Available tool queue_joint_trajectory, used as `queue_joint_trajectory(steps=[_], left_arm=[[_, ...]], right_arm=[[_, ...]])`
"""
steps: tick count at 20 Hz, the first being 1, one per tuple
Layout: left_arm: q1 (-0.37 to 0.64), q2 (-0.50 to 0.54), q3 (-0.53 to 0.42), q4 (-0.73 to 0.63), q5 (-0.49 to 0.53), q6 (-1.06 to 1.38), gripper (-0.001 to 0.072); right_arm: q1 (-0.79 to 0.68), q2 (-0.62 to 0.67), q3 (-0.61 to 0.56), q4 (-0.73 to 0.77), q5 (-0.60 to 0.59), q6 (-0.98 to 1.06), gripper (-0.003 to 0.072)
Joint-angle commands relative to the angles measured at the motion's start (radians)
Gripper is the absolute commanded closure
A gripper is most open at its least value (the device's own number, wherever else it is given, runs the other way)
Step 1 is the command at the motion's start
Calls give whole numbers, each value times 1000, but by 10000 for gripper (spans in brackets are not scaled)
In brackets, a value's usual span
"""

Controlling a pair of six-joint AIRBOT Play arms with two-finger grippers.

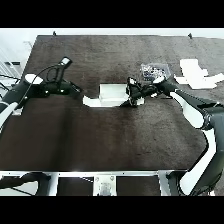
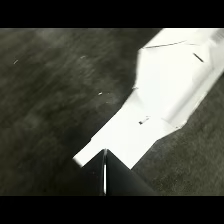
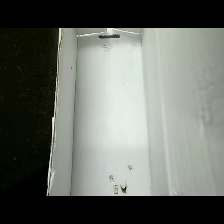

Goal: Fold the box and place the chain.

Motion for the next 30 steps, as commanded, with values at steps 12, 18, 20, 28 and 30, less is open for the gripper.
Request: queue_joint_trajectory(steps=[12,18,20,28,30], left_arm=[[45,-210,22,58,-24,-445,696],[45,-252,50,53,-23,-492,696],[31,-252,58,45,-10,-493,696],[-34,-328,129,68,-37,-549,696],[-58,-332,140,67,-41,-548,696]], right_arm=[[0,0,0,0,0,0,112],[0,0,0,0,0,0,112],[0,0,0,0,0,0,112],[0,0,0,0,0,0,112],[0,0,0,0,0,0,112]])
